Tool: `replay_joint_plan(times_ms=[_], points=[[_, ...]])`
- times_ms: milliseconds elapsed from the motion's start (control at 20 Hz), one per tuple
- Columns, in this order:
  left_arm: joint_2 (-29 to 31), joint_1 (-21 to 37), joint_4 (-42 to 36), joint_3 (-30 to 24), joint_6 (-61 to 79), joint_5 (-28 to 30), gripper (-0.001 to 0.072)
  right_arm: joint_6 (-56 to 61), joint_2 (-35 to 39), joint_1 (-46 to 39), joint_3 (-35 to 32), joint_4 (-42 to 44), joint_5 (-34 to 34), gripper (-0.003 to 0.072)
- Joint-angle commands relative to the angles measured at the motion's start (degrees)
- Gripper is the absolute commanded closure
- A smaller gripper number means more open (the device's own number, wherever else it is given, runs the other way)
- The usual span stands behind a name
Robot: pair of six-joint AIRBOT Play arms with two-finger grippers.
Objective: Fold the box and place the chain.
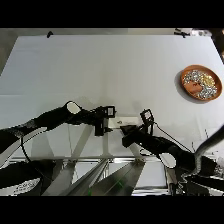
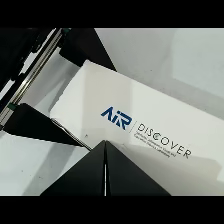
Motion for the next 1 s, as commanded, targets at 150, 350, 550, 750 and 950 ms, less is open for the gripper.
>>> replay_joint_plan(times_ms=[150, 350, 550, 750, 950], points=[[0.02, 0.04, 0.00, 0.07, 0.07, 0.07, 0.0338, -0.07, 3.04, 0.00, 0.11, -0.17, 2.86, 0.0677], [0.02, 0.07, 0.00, 0.07, 0.07, 0.09, 0.0338, -1.86, 9.70, 0.00, 0.13, -0.26, -0.33, 0.0676], [0.02, 0.04, 0.00, 0.07, 0.07, 0.09, 0.0338, -5.05, 17.09, -3.80, 0.13, -0.20, 0.24, 0.0673], [0.02, 0.07, 0.00, 0.07, 0.04, 0.09, 0.0338, -7.34, 26.18, -15.52, 1.40, -0.35, 14.14, 0.0674], [0.02, 0.07, 0.00, 0.07, 0.07, 0.09, 0.0338, -7.48, 29.16, -36.15, 11.69, -12.28, 46.31, 0.0674]])
